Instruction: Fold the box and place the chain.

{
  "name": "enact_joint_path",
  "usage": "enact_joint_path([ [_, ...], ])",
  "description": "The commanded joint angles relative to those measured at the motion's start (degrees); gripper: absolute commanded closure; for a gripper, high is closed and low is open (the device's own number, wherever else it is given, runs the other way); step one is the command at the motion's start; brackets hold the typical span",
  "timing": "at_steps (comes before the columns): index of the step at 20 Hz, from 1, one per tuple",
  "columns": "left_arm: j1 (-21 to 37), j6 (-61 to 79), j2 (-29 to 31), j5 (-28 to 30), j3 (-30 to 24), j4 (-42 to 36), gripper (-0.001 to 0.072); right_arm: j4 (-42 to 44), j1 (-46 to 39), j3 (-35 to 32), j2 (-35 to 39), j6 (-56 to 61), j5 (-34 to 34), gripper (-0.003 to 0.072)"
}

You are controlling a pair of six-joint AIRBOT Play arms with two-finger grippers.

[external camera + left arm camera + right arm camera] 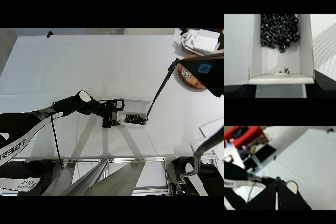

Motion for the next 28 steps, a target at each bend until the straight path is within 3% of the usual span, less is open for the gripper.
enact_joint_path([
  [1, 0.0, 0.0, 0.0, 0.0, 0.0, 0.0, 0.0438, 5.6, 0.0, 0.0, 0.0, -4.0, -3.0, 0.0669],
  [6, 0.0, 0.0, 0.0, 0.0, 0.0, 0.0, 0.0438, 7.7, 0.0, 0.0, 0.0, -5.4, -4.4, 0.0669],
  [12, 0.0, 0.0, 0.0, 0.0, 0.0, 0.0, 0.0438, -17.3, 0.0, -1.9, -1.5, -0.9, 1.8, 0.0669],
  [16, 0.0, 0.0, 0.0, 0.0, 0.0, 0.0, 0.0438, -18.9, 0.0, -14.0, -2.3, -1.0, 1.1, 0.0670],
  [20, 0.0, 0.0, 0.0, 0.0, 0.0, 0.0, 0.0438, -18.6, 0.0, -25.2, -3.2, -2.3, -4.0, 0.0672],
  [26, 0.0, 0.0, 0.0, 0.0, 0.0, 0.0, 0.0438, -18.7, 1.5, -33.0, -3.3, -4.8, -5.4, 0.0671],
  [28, 0.0, 0.0, 0.0, 0.0, 0.0, 0.0, 0.0438, -19.1, 4.9, -35.0, -3.4, -4.8, -8.7, 0.0670],
])
